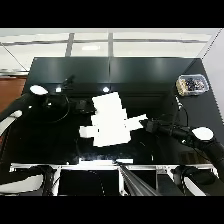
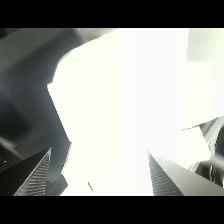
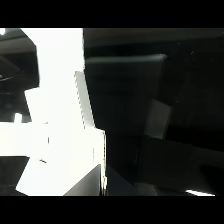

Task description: Fold the box and place the chain.

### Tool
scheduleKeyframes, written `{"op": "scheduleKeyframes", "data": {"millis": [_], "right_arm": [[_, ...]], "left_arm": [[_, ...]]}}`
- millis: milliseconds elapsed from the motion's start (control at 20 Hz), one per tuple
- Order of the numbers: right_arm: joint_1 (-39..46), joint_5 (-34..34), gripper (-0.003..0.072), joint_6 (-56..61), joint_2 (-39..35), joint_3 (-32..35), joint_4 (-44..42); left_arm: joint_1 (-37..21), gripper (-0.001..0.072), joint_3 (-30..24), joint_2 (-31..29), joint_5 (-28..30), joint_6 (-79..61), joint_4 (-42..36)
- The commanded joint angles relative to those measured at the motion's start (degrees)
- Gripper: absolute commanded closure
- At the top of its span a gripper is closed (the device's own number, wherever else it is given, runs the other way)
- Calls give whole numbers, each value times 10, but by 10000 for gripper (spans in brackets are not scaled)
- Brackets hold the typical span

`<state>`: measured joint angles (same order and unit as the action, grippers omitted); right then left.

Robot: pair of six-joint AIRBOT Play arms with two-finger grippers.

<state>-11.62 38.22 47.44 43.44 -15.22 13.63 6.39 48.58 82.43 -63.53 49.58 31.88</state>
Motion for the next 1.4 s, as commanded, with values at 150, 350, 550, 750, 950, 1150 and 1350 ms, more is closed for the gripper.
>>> {"op": "scheduleKeyframes", "data": {"millis": [150, 350, 550, 750, 950, 1150, 1350], "right_arm": [[-18, -12, 676, 8, -2, 2, -2], [-18, -12, 676, 8, -2, 2, -1], [-18, -12, 676, 8, -2, 2, -1], [-18, -12, 676, 8, -2, 2, 1], [-18, -13, 675, 8, -2, 2, 16], [-17, -5, 125, 17, -2, -24, 141], [-13, 56, 17, -7, -2, -141, 342]], "left_arm": [[7, 12, 90, 143, -160, -46, 3], [9, 14, 103, 192, -273, -161, -90], [34, 277, 134, 202, -294, -196, 16], [61, 379, 163, 202, -263, -206, 64], [75, 647, 173, 202, -264, -225, 67], [74, 685, 173, 196, -266, -218, 67], [87, 687, 139, 115, -233, -200, 54]]}}
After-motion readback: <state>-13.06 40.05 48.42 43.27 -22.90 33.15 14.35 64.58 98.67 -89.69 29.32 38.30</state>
